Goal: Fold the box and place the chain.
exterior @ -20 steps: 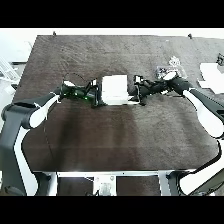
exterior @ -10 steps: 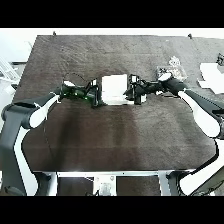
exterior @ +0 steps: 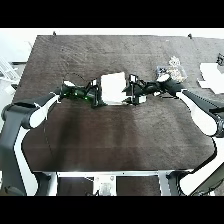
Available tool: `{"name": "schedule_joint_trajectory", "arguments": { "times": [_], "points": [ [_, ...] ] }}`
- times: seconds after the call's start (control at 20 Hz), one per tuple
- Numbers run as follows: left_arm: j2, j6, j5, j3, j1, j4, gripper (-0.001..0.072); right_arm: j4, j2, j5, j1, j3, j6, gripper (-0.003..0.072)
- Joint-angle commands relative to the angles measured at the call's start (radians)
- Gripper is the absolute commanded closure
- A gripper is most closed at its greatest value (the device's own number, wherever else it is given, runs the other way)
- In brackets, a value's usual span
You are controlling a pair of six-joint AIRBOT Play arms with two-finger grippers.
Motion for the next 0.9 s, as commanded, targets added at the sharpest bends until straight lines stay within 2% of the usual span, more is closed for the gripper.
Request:
{"name": "schedule_joint_trajectory", "arguments": {
  "times": [0.0, 0.1, 0.15, 0.25, 0.35, 0.4, 0.45, 0.55, 0.7, 0.85],
  "points": [
    [0.001, 0.000, 0.000, 0.000, 0.000, 0.000, 0.0407, -0.001, -0.001, -0.003, -0.002, 0.000, 0.008, -0.0034],
    [0.001, 0.000, -0.001, 0.000, 0.000, 0.000, 0.0407, -0.014, 0.006, -0.002, -0.009, 0.000, 0.016, -0.0034],
    [0.001, 0.000, 0.000, 0.000, 0.000, 0.000, 0.0407, -0.031, 0.015, -0.001, -0.016, 0.000, 0.041, 0.0024],
    [0.001, 0.000, 0.000, 0.000, 0.000, 0.000, 0.0407, -0.100, 0.051, 0.032, -0.035, 0.000, 0.077, 0.0458],
    [0.001, 0.000, 0.000, 0.000, 0.000, 0.000, 0.0407, -0.146, 0.094, 0.060, -0.055, 0.000, 0.123, 0.0568],
    [0.001, 0.000, 0.000, 0.000, 0.000, 0.000, 0.0407, -0.152, 0.116, 0.066, -0.065, 0.000, 0.149, 0.0573],
    [0.001, 0.000, 0.000, 0.000, 0.000, 0.000, 0.0407, -0.151, 0.141, 0.077, -0.078, 0.000, 0.164, 0.0666],
    [0.001, 0.000, 0.000, 0.000, 0.000, 0.000, 0.0407, -0.151, 0.189, 0.077, -0.103, 0.000, 0.240, 0.0678],
    [0.001, 0.000, 0.000, 0.000, 0.000, 0.000, 0.0407, -0.151, 0.245, 0.076, -0.159, 0.000, 0.466, 0.0679],
    [0.001, 0.000, 0.000, 0.000, 0.000, 0.000, 0.0407, -0.152, 0.246, 0.076, -0.254, -0.001, 0.687, 0.0679]
  ]
}}
